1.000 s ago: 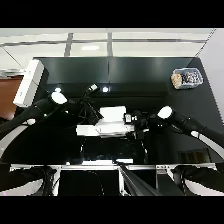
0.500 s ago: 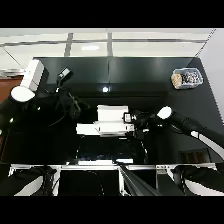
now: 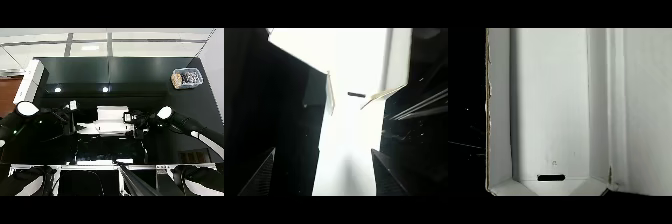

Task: Fold the box and place the chain.

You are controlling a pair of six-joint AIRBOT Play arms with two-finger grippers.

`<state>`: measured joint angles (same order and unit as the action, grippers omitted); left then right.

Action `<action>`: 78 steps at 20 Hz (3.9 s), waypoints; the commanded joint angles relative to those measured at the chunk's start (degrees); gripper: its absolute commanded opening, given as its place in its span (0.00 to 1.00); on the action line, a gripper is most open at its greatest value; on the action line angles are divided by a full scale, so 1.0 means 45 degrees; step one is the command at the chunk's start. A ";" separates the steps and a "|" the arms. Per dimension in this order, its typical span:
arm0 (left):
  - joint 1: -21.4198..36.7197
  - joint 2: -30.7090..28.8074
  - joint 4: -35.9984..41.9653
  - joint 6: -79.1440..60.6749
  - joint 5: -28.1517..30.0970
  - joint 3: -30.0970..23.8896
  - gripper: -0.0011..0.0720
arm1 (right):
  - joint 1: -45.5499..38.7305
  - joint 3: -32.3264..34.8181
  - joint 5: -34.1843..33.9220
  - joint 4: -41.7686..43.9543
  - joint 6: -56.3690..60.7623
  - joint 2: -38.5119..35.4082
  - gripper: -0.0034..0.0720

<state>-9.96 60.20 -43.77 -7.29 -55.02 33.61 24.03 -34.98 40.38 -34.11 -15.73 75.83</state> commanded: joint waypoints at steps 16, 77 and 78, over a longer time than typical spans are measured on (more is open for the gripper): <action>-0.2584 0.2001 0.1370 -0.1088 0.1268 0.0340 0.32 | 0.0010 0.0000 0.0015 0.0000 0.0000 0.0010 0.40; 0.2093 0.4813 0.2531 1.3260 -0.3643 0.0583 0.06 | 0.0010 0.0000 0.0015 0.0000 -0.0005 0.0010 0.40; 0.2098 0.4813 0.2540 1.3226 -0.3827 0.0651 0.06 | 0.0010 0.0000 0.0010 -0.0005 -0.0005 0.0010 0.40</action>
<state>0.45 81.56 -32.99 54.85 -69.67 35.07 24.03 -34.98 40.42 -34.13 -15.75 75.83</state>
